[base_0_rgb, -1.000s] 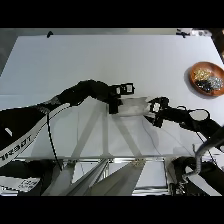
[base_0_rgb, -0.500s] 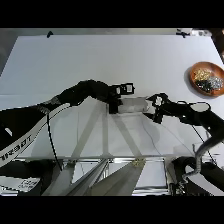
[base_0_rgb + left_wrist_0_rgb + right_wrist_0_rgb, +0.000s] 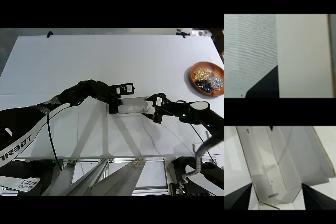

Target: Fold the box and place the chain.

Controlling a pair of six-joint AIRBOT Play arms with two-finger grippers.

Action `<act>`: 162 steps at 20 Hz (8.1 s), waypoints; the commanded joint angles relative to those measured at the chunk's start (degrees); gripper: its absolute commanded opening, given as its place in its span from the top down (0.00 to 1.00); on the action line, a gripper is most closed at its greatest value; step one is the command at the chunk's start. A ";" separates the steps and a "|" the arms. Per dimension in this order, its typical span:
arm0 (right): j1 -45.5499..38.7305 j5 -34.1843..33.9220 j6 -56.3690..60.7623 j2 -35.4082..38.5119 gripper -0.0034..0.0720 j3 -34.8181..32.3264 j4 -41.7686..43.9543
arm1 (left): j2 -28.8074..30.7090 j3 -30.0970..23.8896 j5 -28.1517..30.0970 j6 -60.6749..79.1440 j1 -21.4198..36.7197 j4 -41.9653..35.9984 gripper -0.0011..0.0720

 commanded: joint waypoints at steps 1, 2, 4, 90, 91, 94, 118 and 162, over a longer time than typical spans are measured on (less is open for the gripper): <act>-0.13 1.49 1.25 -0.72 0.03 0.33 -0.13 | 0.00 -0.02 0.02 0.02 -0.02 0.00 0.97; -0.66 3.28 1.73 -0.72 0.03 0.33 -1.62 | 0.00 -0.02 0.02 0.02 -0.02 0.00 0.97; -1.92 3.93 3.32 -0.72 0.03 0.33 -4.20 | 0.00 0.00 0.02 0.02 -0.02 0.00 0.97; -0.79 11.98 -1.27 -18.93 0.12 9.38 -3.48 | 0.00 -0.02 0.02 0.02 -0.02 0.00 0.97; -0.81 11.69 -1.27 -18.93 0.09 9.38 -3.52 | 0.00 -0.02 0.02 0.02 -0.02 0.00 0.97; -0.79 11.50 -1.25 -18.93 0.04 9.38 -3.52 | 0.00 -0.02 0.02 0.02 -0.02 0.02 0.97; -0.09 7.82 -1.70 -19.54 0.38 9.40 -5.01 | 0.00 -0.02 0.02 0.02 -0.02 0.00 0.97; -0.09 7.98 -1.70 -19.52 0.37 9.40 -5.05 | 2.67 0.00 7.41 -3.89 0.11 0.04 0.50</act>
